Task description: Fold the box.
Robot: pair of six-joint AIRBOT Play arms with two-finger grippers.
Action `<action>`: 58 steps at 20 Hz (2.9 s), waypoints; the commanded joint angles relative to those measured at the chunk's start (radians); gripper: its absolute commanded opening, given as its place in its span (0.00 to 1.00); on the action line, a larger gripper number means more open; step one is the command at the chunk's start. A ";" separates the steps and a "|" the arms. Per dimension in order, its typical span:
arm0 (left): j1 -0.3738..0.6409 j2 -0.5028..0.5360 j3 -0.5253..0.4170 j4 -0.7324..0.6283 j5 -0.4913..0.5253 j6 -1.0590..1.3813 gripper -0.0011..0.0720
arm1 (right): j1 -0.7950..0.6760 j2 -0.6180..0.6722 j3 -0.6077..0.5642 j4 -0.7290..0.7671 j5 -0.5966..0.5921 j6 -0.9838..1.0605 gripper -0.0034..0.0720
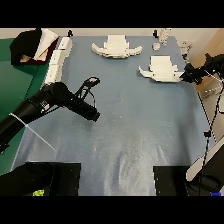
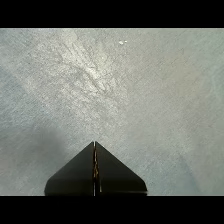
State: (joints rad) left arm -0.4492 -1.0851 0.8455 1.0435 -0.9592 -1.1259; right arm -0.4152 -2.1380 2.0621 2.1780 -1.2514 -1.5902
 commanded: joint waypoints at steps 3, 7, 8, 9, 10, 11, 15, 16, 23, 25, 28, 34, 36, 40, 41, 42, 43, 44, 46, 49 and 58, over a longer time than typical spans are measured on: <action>0.000 0.000 0.000 0.000 0.000 0.000 0.03 | 0.006 0.002 0.006 0.143 -0.116 -0.069 0.05; 0.000 0.000 0.000 0.000 0.000 0.000 0.03 | 0.052 0.039 -0.042 0.146 -0.233 -0.074 0.04; 0.000 0.000 0.000 0.000 0.000 0.000 0.03 | 0.070 0.063 -0.080 0.143 -0.235 -0.075 0.04; 0.000 0.000 0.000 0.000 0.000 0.000 0.03 | 0.092 0.094 -0.129 0.137 -0.230 -0.076 0.04; 0.000 0.000 0.000 0.000 0.000 0.000 0.03 | 0.114 0.128 -0.178 0.130 -0.224 -0.076 0.04; 0.000 0.000 0.000 0.000 0.000 0.000 0.03 | 0.141 0.173 -0.243 0.127 -0.217 -0.079 0.04; 0.000 0.000 0.000 0.000 0.000 0.000 0.03 | 0.253 0.422 -0.586 0.121 -0.067 -0.082 0.04; 0.000 0.000 0.000 0.000 0.000 0.000 0.03 | 0.281 0.501 -0.690 0.121 -0.014 -0.082 0.04; 0.000 0.000 0.000 0.000 0.000 0.000 0.03 | 0.497 1.012 -1.355 0.122 0.293 0.064 0.04; 0.000 0.000 0.000 0.000 0.000 0.000 0.03 | 0.558 1.087 -1.453 0.116 0.328 0.103 0.05; 0.000 0.000 0.000 0.000 0.000 0.000 0.03 | 0.588 1.104 -1.500 0.095 0.319 0.128 0.64; 0.000 0.000 0.000 0.000 0.000 0.000 0.03 | 0.436 1.089 -1.299 -0.092 0.185 0.126 0.61; 0.000 0.000 0.000 0.000 0.000 0.000 0.03 | 0.327 1.038 -1.184 -0.156 0.118 0.089 0.61; 0.000 0.000 0.000 0.000 0.007 0.000 0.03 | 0.180 0.874 -1.041 -0.062 0.024 -0.133 0.61; 0.000 0.000 0.000 0.000 0.018 0.000 0.03 | 0.167 0.830 -1.027 -0.011 0.008 -0.194 0.61; 0.000 0.000 0.000 0.000 0.017 0.000 0.03 | 0.162 0.784 -1.020 0.048 -0.003 -0.259 0.61; 0.000 0.000 0.000 0.000 0.018 0.000 0.03 | 0.163 0.740 -1.018 0.097 -0.011 -0.312 0.61; 0.000 0.000 0.000 0.000 0.017 0.000 0.03 | 0.167 0.702 -1.018 0.116 -0.010 -0.344 0.61; 0.000 0.000 0.000 0.000 0.017 0.000 0.03 | 0.181 0.636 -1.019 0.116 -0.011 -0.383 0.61; 0.000 0.000 0.000 0.000 0.017 0.000 0.03 | 0.215 0.584 -1.019 0.117 -0.010 -0.424 0.61; 0.002 0.000 0.000 -0.037 0.033 -0.019 0.03 | 0.344 0.566 -1.019 0.135 -0.013 -0.460 0.40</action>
State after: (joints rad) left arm -0.4492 -1.0851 0.8455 1.0203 -0.9337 -1.1271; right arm -0.1051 -1.5661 1.0428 2.2978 -1.2575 -2.0369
